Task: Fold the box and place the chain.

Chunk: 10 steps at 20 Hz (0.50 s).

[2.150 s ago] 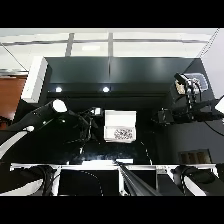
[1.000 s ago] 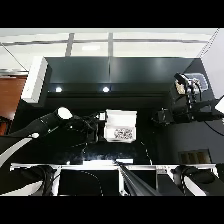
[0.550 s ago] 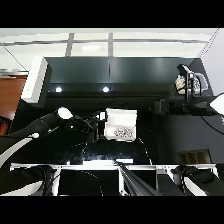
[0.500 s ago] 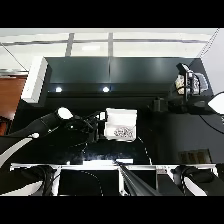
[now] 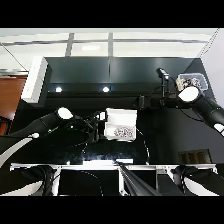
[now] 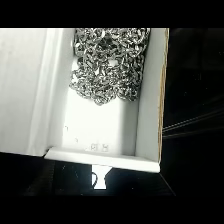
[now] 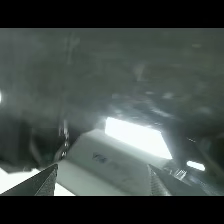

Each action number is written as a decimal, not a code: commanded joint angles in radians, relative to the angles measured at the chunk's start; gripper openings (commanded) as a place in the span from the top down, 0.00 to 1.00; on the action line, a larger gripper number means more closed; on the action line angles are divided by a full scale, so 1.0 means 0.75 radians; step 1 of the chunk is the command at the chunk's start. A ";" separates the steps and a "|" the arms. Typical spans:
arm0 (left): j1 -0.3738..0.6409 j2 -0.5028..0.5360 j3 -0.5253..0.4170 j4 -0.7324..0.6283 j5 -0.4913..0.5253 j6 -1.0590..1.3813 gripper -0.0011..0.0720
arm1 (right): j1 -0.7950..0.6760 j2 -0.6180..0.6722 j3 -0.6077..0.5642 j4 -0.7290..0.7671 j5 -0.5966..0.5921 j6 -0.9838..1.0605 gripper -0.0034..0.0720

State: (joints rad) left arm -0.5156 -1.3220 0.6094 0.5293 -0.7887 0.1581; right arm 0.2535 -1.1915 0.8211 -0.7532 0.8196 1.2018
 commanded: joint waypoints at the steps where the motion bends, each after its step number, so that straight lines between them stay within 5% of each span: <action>1: -0.001 -0.001 0.001 0.003 -0.001 -0.002 0.32 | 0.028 -0.045 0.002 0.156 0.191 -0.628 0.08; 4: -0.001 -0.001 0.001 0.003 -0.001 -0.002 0.32 | 0.023 -0.016 0.002 0.160 0.365 -0.913 0.07; 10: -0.001 -0.001 0.001 0.003 -0.001 -0.002 0.32 | 0.034 0.217 -0.089 0.141 0.475 -0.876 0.07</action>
State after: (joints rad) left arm -0.5156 -1.3220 0.6094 0.5308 -0.7887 0.1574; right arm 0.2718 -1.0916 0.7971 -0.6441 1.1114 0.5735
